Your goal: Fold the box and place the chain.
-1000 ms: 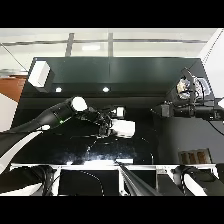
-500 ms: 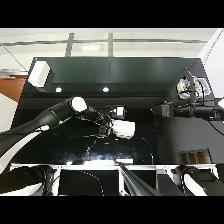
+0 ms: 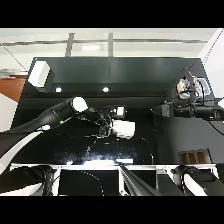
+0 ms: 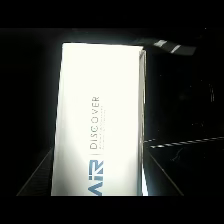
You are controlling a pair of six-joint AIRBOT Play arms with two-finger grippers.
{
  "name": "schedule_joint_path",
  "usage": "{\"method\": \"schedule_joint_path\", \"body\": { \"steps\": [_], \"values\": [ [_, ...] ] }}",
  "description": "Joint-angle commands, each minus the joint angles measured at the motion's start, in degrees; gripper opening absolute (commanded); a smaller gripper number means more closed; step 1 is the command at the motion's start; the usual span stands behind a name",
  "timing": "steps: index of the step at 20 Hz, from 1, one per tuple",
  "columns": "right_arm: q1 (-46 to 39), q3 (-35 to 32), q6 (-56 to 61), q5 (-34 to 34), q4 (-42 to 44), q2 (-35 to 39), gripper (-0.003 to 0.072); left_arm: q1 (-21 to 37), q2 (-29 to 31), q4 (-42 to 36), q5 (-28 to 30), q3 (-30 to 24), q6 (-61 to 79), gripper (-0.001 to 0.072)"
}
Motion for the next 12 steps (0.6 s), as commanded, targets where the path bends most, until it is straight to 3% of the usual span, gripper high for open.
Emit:
{"method": "schedule_joint_path", "body": {
  "steps": [1, 7, 10, 11, 12],
  "values": [
    [0.0, 0.0, 0.0, 0.0, 0.0, 0.1, 0.0051, 0.0, -0.5, 0.0, 0.0, 0.0, 0.0, 0.0708],
    [0.0, 0.0, 0.0, -0.9, 0.0, 0.1, 0.0051, -1.5, -3.7, 0.1, 0.6, 0.0, 0.0, 0.0708],
    [0.0, 0.0, 0.0, -0.6, 0.0, 0.1, 0.0051, -3.6, -5.0, 1.9, 5.4, 0.0, -5.1, 0.0704],
    [0.0, 0.0, 0.0, -0.5, 0.0, 0.1, 0.0051, -3.9, -4.9, 3.9, 6.3, 0.1, -7.7, 0.0628],
    [0.0, 0.0, 0.0, -0.5, 0.0, 0.1, 0.0051, -3.7, -4.8, 6.5, 5.8, 0.4, -10.2, 0.0414]
  ]
}}
